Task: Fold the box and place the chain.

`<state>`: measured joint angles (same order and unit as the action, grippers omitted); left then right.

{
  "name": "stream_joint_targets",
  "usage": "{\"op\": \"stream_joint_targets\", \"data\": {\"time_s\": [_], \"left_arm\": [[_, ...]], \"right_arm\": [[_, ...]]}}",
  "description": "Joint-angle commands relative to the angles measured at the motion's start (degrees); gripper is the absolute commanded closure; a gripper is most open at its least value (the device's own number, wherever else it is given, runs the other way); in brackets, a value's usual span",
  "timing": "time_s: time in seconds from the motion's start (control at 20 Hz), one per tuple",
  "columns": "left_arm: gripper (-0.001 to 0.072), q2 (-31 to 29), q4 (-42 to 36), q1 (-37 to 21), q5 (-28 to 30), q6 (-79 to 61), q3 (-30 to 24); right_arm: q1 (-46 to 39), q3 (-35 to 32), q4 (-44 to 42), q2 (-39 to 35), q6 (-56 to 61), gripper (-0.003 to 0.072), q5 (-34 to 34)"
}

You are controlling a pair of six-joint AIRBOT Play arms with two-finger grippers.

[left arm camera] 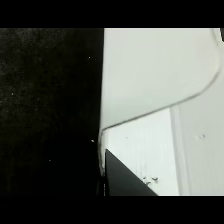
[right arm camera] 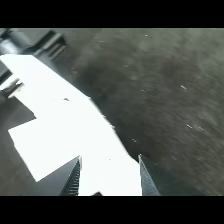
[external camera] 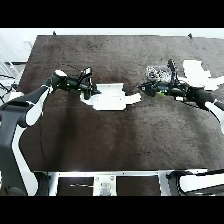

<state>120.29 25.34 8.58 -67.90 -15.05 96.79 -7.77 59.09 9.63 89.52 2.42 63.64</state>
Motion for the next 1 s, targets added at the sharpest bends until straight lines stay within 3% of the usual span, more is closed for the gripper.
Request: {"op": "stream_joint_targets", "data": {"time_s": [0.0, 0.05, 0.15, 0.5, 0.95], "left_arm": [[0.0692, -0.02, -0.09, -0.04, -0.17, 0.02, -0.02], [0.0692, -0.02, -0.09, -0.04, -0.13, 0.02, -0.02], [0.0692, -0.02, -0.11, -0.04, -0.09, 0.02, -0.02], [0.0692, -0.02, -0.11, -0.04, -0.07, 0.02, -0.02], [0.0692, -0.02, -0.11, -0.04, -0.04, 0.02, -0.02]], "right_arm": [[2.16, -3.87, 2.73, -5.09, -4.13, 0.0241, -0.68], [3.63, -4.85, 5.29, -6.03, -5.07, 0.024, -1.99], [7.23, -5.92, 10.95, -6.25, -5.31, 0.009, -5.46], [22.18, -6.01, 29.29, -6.16, -5.88, 0.0081, -19.82], [25.57, -6.05, 32.65, -4.13, -6.12, 0.0081, -25.31]]}}
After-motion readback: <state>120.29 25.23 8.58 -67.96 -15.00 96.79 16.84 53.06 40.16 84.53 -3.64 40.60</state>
